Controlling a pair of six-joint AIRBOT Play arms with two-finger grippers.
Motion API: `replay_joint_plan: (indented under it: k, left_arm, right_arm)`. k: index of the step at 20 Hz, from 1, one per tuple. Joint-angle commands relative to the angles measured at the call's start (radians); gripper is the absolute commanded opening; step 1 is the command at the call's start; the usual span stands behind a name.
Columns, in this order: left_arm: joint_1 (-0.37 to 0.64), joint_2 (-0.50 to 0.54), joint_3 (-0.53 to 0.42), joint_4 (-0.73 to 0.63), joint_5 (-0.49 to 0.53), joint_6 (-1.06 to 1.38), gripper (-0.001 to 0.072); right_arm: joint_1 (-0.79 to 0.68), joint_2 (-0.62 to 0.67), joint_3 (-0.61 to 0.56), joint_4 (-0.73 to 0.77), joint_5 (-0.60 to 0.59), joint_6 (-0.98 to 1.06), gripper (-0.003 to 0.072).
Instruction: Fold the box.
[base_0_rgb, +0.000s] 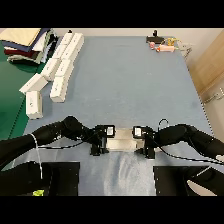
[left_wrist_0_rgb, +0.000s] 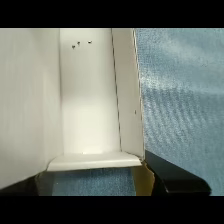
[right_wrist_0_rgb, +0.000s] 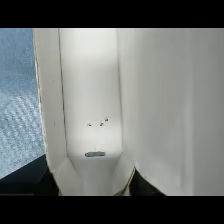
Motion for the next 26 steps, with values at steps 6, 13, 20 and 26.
replay_joint_plan:
  k: [6,13,20,26]
  left_arm:
    - [0.000,0.010,0.000,-0.002,0.003,0.021,0.0551]
    - [0.000,0.010,0.000,-0.002,0.001,0.019,0.0506]
    - [0.000,0.010,0.000,-0.002,0.001,0.019,0.0506]
    - [0.000,0.010,0.000,-0.003,0.001,0.019,0.0506]
  right_arm:
    - [0.001,0.000,0.000,0.000,0.000,0.000,0.0513]
    - [0.000,0.000,0.001,0.000,0.000,0.000,0.0513]
    - [0.001,0.000,0.000,0.000,0.000,0.001,0.0513]
    - [0.001,0.000,0.001,0.003,0.000,0.000,0.0513]
